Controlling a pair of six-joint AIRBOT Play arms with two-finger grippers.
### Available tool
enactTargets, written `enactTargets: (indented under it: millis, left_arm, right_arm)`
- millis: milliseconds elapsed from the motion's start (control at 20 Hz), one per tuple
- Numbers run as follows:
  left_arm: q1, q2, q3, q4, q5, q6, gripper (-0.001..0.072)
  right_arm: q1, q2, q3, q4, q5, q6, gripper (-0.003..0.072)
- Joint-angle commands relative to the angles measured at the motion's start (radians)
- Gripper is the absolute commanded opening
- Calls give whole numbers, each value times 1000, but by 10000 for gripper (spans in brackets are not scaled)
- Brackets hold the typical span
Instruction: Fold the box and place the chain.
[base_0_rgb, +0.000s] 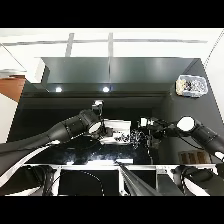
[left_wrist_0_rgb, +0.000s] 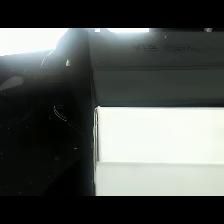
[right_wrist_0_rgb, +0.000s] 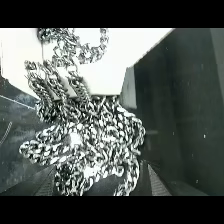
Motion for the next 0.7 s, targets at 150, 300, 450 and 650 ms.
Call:
enactTargets:
  millis: [150, 300, 450, 650]
  left_arm:
    - [0, 0, 0, 0, 1, 0, 32]
    - [0, 0, 0, 0, 0, 0, 32]
    - [0, 0, 0, 0, 1, 0, 32]
    - [0, 0, 0, 0, 1, 0, 32]
  right_arm:
    - [46, -60, -1, 37, -31, -103, 702]
    - [68, -68, -1, 31, -79, -103, 697]
    - [68, -87, -1, 31, -82, -103, 696]
    - [66, -89, -1, 54, -55, -101, 335]
